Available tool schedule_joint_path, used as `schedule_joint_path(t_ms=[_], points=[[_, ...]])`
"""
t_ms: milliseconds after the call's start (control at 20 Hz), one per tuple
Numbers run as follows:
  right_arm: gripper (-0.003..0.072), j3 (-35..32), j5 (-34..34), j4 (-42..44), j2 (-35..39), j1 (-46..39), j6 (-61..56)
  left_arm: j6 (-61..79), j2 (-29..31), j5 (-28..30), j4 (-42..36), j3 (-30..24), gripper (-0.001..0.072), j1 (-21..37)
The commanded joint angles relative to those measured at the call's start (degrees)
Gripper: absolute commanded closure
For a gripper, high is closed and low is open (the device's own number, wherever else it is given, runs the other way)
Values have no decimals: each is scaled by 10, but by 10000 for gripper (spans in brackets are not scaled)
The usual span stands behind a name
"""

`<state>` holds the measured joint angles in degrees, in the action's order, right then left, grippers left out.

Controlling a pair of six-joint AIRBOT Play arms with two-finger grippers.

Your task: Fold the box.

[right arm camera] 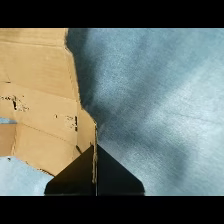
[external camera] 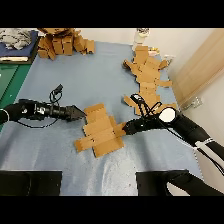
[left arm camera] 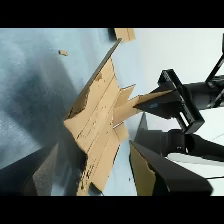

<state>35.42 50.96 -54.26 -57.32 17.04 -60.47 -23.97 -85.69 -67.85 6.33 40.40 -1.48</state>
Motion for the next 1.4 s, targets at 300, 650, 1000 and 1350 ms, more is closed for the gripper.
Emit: schedule_joint_path(t_ms=[300, 650, 1000, 1350], points=[[685, 0, 0, 0, 0, 0, -1, 0, -51, 7, -33, 29, 18, -73], [685, 0, 0, 0, 0, 0, -1, 26, -53, -16, -51, 43, 367, -85], [685, 0, 0, 0, 0, 0, -2, 32, -54, -34, -37, 44, 369, -86], [685, 0, -4, -1, 0, 0, -1, 48, -54, -35, -17, 44, 557, -106]])
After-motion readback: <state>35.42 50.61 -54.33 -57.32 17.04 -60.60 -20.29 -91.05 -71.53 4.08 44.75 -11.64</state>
